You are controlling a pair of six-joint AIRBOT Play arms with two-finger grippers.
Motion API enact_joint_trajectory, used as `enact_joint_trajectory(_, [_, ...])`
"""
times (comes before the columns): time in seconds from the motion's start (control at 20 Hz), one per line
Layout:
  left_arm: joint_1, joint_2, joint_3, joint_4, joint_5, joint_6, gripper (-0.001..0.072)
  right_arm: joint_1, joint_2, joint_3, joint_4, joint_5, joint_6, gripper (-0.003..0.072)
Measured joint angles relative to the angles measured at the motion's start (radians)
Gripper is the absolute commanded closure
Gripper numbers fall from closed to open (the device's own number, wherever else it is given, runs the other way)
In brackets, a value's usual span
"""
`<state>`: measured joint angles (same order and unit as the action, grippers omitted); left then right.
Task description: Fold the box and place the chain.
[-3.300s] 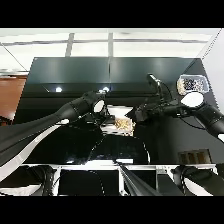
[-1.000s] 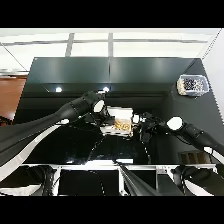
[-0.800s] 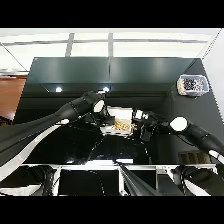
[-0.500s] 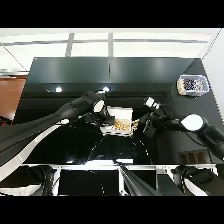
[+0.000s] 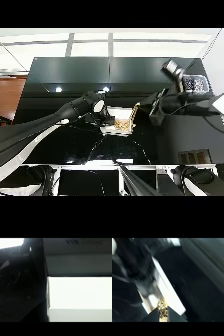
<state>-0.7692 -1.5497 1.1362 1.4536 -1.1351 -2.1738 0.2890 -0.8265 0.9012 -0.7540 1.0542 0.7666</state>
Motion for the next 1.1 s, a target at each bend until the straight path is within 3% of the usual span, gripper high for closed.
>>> enact_joint_trajectory(0.3, [0.0,0.0,0.0,0.0,0.0,0.0,0.0678,-0.001,0.002,0.21,0.119,0.055,0.064,0.067])
enact_joint_trajectory(0.55, [0.0,0.0,0.0,0.0,0.0,0.0,0.0678,-0.001,0.002,0.32,0.209,0.038,0.076,0.067])
enact_joint_trajectory(1.1, [0.0,0.0,0.0,0.0,0.0,0.0,0.0678,-0.001,-0.031,0.355,0.242,0.071,0.126,0.0669])
